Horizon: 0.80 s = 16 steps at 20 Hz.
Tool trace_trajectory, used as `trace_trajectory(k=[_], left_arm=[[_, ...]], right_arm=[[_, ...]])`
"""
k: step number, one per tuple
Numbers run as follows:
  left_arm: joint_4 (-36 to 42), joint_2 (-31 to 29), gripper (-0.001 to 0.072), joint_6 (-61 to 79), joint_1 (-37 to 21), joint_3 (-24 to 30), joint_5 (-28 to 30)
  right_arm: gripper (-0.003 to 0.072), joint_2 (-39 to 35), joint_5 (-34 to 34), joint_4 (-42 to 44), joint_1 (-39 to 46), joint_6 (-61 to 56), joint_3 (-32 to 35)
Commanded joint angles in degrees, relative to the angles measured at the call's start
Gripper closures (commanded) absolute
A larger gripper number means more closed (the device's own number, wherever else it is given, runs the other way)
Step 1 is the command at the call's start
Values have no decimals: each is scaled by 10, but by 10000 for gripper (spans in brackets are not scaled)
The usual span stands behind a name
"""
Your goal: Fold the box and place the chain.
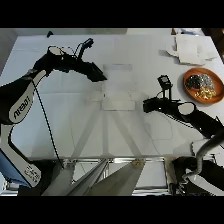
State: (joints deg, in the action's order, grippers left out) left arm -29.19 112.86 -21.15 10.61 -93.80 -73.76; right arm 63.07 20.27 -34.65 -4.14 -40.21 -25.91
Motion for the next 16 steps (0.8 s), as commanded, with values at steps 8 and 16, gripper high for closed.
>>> trace_trajectory(k=[8,16], left_arm=[[-123,14,157,25,62,-14,-42],[-113,14,398,68,69,-14,-41]], right_arm=[[676,0,0,0,-1,0,0],[676,0,0,0,-1,0,0]])
